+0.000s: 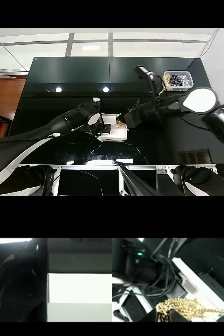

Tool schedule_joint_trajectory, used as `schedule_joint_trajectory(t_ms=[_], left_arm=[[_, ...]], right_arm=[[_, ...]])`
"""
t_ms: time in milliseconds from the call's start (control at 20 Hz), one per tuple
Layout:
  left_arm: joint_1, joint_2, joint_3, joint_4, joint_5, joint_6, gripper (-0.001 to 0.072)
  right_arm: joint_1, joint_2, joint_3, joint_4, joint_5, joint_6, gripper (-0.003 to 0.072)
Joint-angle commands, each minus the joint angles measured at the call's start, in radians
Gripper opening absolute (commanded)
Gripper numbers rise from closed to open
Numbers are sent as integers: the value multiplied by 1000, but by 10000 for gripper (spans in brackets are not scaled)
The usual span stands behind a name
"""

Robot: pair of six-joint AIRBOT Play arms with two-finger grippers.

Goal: Fold the box and place the chain.

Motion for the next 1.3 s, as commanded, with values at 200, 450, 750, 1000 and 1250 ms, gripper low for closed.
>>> schedule_joint_trajectory(t_ms=[200, 450, 750, 1000, 1250], left_arm=[[0, -1, 0, 0, 0, 0, 29], [0, -1, 0, 0, 0, 0, 29], [0, -1, 0, 0, 0, 0, 30], [0, -1, 0, 0, 0, 0, 29], [0, -1, 0, 0, 1, 0, 29]], right_arm=[[8, -53, -88, -7, -80, 14, 15], [-13, -83, -97, -6, -56, 28, 436], [-368, -34, -85, -257, -18, 68, 436], [-521, -141, -155, -497, -347, 299, 713], [-533, -411, 12, -470, -452, 436, 712]])
